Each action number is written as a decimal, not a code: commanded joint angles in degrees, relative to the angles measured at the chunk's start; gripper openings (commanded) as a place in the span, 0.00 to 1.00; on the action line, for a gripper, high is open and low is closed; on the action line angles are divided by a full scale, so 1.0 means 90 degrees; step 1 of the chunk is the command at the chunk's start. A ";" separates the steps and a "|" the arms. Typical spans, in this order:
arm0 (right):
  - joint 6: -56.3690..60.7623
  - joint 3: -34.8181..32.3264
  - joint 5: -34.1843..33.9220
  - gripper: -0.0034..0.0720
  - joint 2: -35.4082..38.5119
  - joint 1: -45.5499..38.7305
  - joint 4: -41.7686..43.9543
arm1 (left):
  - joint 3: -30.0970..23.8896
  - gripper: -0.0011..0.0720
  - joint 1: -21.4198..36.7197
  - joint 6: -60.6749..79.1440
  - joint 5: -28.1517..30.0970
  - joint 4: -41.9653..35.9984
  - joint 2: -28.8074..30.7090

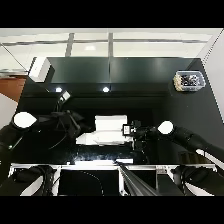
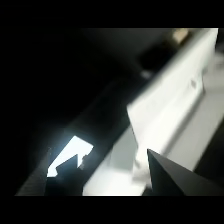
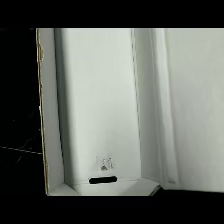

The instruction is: Fold the box and place the chain.

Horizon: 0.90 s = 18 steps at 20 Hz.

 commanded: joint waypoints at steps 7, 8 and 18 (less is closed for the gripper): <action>0.0002 0.0002 0.0002 0.66 0.0000 0.0005 0.0000 | -0.0532 0.93 -0.1056 0.2127 0.0238 0.1090 0.0311; 0.0002 0.0002 0.0002 0.66 0.0000 0.0005 0.0000 | -0.0624 0.93 -0.1292 0.2127 0.0614 0.1069 0.0301; 0.0005 0.0002 0.0002 0.66 0.0000 0.0005 0.0000 | -0.0702 0.83 -0.1902 0.2127 0.1445 0.0143 -0.0544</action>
